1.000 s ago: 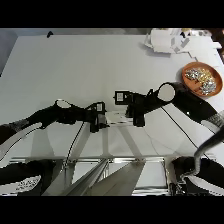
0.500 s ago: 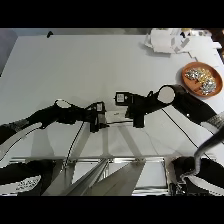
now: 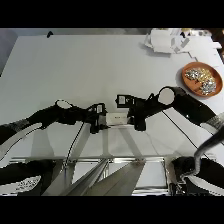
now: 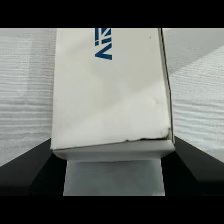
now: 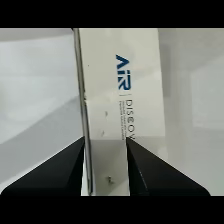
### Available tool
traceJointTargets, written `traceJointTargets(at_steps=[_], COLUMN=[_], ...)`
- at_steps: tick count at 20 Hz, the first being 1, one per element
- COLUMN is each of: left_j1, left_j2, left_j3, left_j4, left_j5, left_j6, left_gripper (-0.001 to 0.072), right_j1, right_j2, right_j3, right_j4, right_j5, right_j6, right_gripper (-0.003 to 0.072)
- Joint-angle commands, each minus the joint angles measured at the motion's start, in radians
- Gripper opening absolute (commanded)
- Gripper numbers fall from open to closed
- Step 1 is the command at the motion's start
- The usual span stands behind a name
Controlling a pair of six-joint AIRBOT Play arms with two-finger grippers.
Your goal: Fold the box and place the chain.
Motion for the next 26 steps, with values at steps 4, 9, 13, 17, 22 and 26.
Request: traceJointTargets(at_steps=[4, 9, 13, 17, 22, 26], left_j1=[0.000, 0.000, 0.000, 0.000, 0.000, 0.000], left_j2=[0.000, 0.000, 0.000, 0.000, 0.000, 0.000], left_j3=[0.000, 0.000, 0.000, 0.000, 0.000, 0.000], left_j4=[-0.006, -0.006, -0.005, -0.006, -0.006, -0.006], left_j5=[0.011, 0.011, 0.011, 0.010, 0.011, 0.010], left_j6=[-0.005, -0.005, -0.005, -0.005, -0.005, -0.005], left_gripper=[0.0209, 0.0209, 0.0209, 0.0209, 0.0209, 0.0209], right_j1=[0.001, 0.001, 0.001, 0.002, 0.002, 0.002], right_j2=[0.053, -0.010, -0.070, -0.098, -0.098, -0.098], right_j3=[-0.001, -0.001, -0.001, -0.001, -0.022, -0.071], right_j4=[0.116, 0.231, 0.230, 0.207, 0.162, 0.161], right_j5=[0.014, -0.089, -0.078, -0.035, -0.042, -0.076], right_j6=[-0.055, -0.114, -0.109, -0.109, -0.104, -0.101], right_gripper=[0.0295, 0.0014, 0.0013, 0.0013, 0.0013, 0.0013])
